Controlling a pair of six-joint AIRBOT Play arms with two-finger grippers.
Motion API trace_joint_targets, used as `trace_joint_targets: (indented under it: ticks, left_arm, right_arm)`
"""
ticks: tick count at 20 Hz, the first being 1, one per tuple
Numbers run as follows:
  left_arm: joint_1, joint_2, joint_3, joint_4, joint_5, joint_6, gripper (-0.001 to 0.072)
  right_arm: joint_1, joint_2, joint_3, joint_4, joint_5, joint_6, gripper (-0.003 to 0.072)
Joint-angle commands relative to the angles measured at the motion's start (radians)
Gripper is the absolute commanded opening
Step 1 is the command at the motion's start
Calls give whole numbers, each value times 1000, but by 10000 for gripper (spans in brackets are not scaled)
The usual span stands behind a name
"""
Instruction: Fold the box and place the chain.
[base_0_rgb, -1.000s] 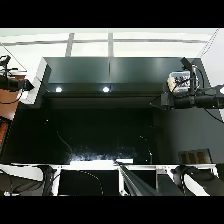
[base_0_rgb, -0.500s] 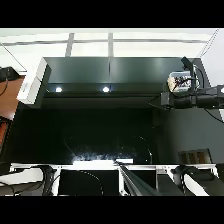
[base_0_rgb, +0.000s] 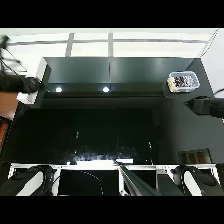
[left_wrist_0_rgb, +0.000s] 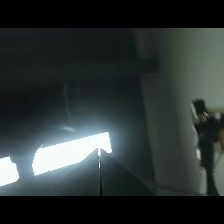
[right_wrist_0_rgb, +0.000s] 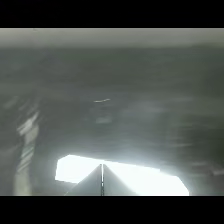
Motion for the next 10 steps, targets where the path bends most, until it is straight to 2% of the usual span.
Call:
trace_joint_targets:
  ticks: [1, 3, 5, 8, 10]
  left_arm:
    - [-210, 266, -347, -5, 240, -78, 24]
    - [-269, 370, -484, 2, 290, -119, 23]
    - [-272, 428, -545, 26, 291, -177, 24]
    - [-272, 450, -554, 112, 294, -229, 22]
    - [-272, 450, -554, 158, 306, -229, 22]
  right_arm:
    - [-50, 66, -89, -126, -107, 2, 14]
    - [-38, 65, -214, -35, -259, 2, 14]
    - [2, 48, -311, 69, -406, -8, 13]
    - [112, -82, -304, 64, -362, -81, 12]
    - [202, -174, -285, -29, -359, -79, 12]
